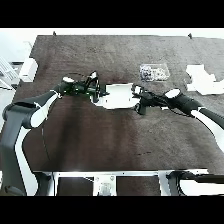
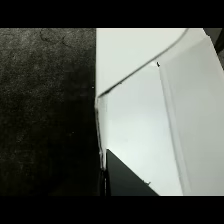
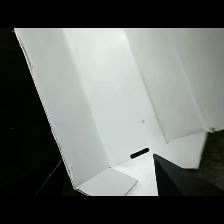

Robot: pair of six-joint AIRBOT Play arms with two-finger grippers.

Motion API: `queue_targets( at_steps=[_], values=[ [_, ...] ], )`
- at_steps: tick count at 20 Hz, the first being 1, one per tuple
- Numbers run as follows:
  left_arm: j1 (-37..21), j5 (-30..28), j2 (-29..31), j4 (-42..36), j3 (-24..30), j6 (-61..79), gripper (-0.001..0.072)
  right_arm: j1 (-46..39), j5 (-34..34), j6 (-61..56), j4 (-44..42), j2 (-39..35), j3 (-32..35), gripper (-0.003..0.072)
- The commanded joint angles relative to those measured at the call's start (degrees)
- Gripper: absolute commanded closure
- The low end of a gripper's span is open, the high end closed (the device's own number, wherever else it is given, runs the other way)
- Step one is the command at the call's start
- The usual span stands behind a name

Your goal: Fold the box and place the chain.

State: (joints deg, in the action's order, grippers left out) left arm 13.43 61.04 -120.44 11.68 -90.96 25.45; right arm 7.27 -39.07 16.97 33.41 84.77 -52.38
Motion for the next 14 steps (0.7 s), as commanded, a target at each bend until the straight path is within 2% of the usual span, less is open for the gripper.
queue_targets(
  at_steps=[1, 10, 14],
  values=[
    [-0.04, 0.04, 0.04, 0.04, -0.02, 0.02, 0.0687, -1.53, -0.17, 5.68, -6.43, 0.13, -0.76, 0.0066],
    [-0.04, -0.07, 0.04, 0.04, -0.02, 0.02, 0.0687, -2.73, -3.61, 10.75, -7.93, 1.27, -2.71, 0.0066],
    [-0.04, -0.02, 0.04, 0.04, -0.02, 0.02, 0.0687, -5.62, -10.29, 10.23, -7.91, 4.81, -6.91, 0.0066]
  ],
)
